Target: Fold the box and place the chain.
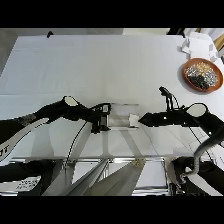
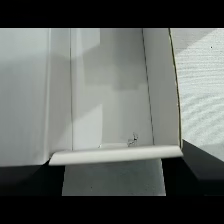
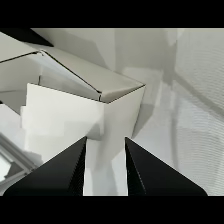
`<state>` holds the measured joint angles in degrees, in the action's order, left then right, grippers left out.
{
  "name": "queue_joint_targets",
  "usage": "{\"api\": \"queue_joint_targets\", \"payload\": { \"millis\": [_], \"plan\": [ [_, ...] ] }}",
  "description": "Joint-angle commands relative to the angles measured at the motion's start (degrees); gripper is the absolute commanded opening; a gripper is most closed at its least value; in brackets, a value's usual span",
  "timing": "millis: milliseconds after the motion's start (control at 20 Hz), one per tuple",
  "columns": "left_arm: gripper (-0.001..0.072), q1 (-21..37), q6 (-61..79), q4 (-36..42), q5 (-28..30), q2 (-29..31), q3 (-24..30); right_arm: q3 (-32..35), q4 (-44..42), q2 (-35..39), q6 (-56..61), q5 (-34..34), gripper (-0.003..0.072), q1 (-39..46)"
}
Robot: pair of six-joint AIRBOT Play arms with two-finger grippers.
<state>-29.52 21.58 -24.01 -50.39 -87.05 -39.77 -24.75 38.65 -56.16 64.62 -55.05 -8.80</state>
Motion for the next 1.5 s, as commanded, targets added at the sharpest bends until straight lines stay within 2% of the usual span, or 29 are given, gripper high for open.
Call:
{"api": "queue_joint_targets", "payload": {
  "millis": [0,100,250,350,400,500,800,1100,1250,1350,1450],
  "plan": [
    [0.0207,0.0,0.0,0.0,0.0,0.0,-0.1,0.0,-0.1,0.1,0.1,-1.8,0.0282,-0.1],
    [0.0207,0.0,0.0,0.0,0.0,0.0,-0.1,0.0,0.0,0.1,0.2,-0.9,0.0299,-1.6],
    [0.0207,0.0,0.0,0.0,0.0,0.0,-0.1,-0.8,3.1,-0.5,6.3,4.0,0.0299,-5.8],
    [0.0207,0.0,0.0,0.0,0.0,0.0,-0.1,-4.8,11.7,-2.3,12.5,2.9,0.0304,-8.3],
    [0.0207,0.0,0.0,0.0,0.0,0.0,-0.1,-7.1,16.9,-3.2,16.6,2.1,0.0352,-9.6],
    [0.0207,0.0,0.0,0.0,0.0,0.0,-0.1,-10.5,22.4,-4.9,22.7,1.5,0.0390,-12.3],
    [0.0207,0.0,0.0,0.0,0.0,0.0,-0.1,-13.6,25.0,-7.8,32.7,1.2,0.0388,-19.1],
    [0.0207,0.0,0.0,0.0,0.0,0.0,-0.1,-13.6,26.2,-8.7,42.4,5.7,0.0388,-23.2],
    [0.0207,0.0,0.0,0.0,0.0,0.0,-0.1,-13.7,30.2,-8.7,48.5,6.6,0.0390,-25.9],
    [0.0207,0.0,0.0,0.0,0.0,0.0,-0.1,-14.5,33.6,-8.8,52.5,6.4,0.0399,-27.2],
    [0.0207,0.0,0.0,0.0,0.0,0.0,-0.1,-16.1,35.1,-10.3,55.0,5.3,0.0461,-28.3]
  ]
}}
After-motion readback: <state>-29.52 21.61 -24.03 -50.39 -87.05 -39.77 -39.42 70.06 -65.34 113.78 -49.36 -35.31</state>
